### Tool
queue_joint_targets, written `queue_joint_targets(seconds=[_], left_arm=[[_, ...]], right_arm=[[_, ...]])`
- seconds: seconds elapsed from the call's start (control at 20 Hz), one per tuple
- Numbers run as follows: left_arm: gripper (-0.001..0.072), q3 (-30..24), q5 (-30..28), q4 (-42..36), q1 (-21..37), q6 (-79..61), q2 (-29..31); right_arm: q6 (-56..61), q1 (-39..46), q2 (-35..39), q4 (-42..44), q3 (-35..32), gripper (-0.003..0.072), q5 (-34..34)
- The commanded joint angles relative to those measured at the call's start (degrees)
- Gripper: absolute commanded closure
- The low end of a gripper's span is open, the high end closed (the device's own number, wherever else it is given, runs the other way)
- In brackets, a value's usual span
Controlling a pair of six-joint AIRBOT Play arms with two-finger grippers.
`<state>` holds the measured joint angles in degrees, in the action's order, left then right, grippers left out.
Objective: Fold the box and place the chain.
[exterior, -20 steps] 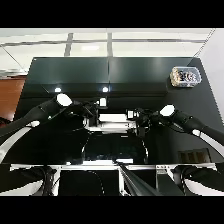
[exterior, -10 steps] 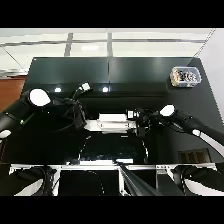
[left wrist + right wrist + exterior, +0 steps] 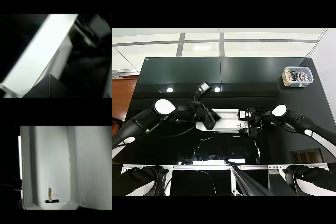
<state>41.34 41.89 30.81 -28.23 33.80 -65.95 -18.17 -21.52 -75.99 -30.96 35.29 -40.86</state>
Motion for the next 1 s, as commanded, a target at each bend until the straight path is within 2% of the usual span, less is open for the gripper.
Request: queue_joint_targets(seconds=[0.0, 0.1, 0.2, 0.35, 0.45, 0.55, 0.7, 0.85, 0.95], left_arm=[[0.0684, 1.25, -8.83, -3.8, 2.93, -1.95, -2.34], [0.0684, 2.71, -5.51, 2.32, 4.31, 1.36, -6.12], [0.0684, 5.27, 1.27, 9.99, 4.5, 5.14, -11.37], [0.0684, 9.49, 10.84, 11.58, 4.42, 5.01, -18.45], [0.0685, 11.58, 11.56, 11.61, 4.42, 5.92, -20.57], [0.0685, 14.05, 11.87, 12.79, 4.55, 6.38, -20.02], [0.0686, 18.1, 15.45, 21.33, 5.31, 14.53, -15.76], [0.0685, 15.74, 17.14, 25.49, 8.0, 14.95, -8.11], [0.0685, 11.74, 17.59, 25.31, 9.46, 6.75, -2.89]], right_arm=[[0.02, -0.02, -0.04, 0.0, 0.0, 0.0197, 0.0], [0.02, -0.02, -0.04, 0.0, 0.0, 0.0197, 0.0], [0.02, -0.02, -0.04, 0.0, 0.0, 0.0197, 0.0], [0.02, -0.02, -0.04, 0.0, 0.0, 0.0197, 0.0], [0.02, -0.02, -0.04, 0.0, 0.0, 0.0197, -0.02], [0.02, -0.02, -0.04, 0.0, 0.0, 0.0197, -0.02], [0.02, -0.02, -0.04, 0.0, 0.0, 0.0197, 0.0], [0.02, -0.02, -0.04, 0.0, 0.0, 0.0197, 0.0], [0.02, -0.02, -0.04, 0.0, 0.0, 0.0198, -0.02]])
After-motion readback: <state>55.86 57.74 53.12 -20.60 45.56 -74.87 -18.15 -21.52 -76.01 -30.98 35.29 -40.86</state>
